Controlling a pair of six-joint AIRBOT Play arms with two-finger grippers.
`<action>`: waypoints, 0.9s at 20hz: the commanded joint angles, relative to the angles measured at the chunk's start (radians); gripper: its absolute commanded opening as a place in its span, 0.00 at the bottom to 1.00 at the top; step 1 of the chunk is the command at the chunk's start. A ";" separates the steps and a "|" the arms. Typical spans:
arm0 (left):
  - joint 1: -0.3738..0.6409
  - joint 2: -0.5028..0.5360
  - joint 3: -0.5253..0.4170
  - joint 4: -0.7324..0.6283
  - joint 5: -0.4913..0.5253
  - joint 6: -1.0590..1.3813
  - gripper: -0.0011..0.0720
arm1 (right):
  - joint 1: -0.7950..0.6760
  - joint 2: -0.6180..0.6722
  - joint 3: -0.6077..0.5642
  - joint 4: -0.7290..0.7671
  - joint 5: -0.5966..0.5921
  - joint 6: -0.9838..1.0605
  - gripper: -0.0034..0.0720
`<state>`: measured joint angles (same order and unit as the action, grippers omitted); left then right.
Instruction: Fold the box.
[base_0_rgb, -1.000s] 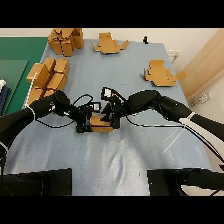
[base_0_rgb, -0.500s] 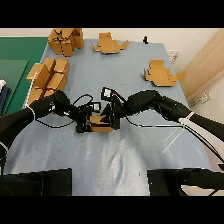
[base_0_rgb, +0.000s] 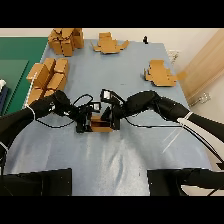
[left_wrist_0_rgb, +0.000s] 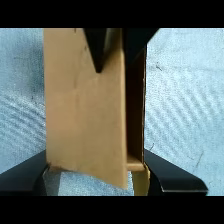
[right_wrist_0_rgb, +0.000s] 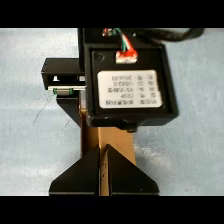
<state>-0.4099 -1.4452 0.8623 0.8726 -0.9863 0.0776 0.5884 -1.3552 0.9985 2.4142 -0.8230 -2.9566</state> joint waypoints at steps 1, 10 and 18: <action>0.000 0.000 0.000 0.000 0.000 0.000 0.04 | 0.000 -0.021 -0.002 -0.029 -0.087 0.020 0.13; 0.000 0.000 0.000 0.000 0.000 0.000 0.04 | 0.000 -0.056 -0.001 0.048 -0.158 0.026 0.25; 0.000 0.000 0.000 0.000 0.000 0.000 0.04 | -0.002 -0.055 0.000 0.050 -0.155 0.028 0.32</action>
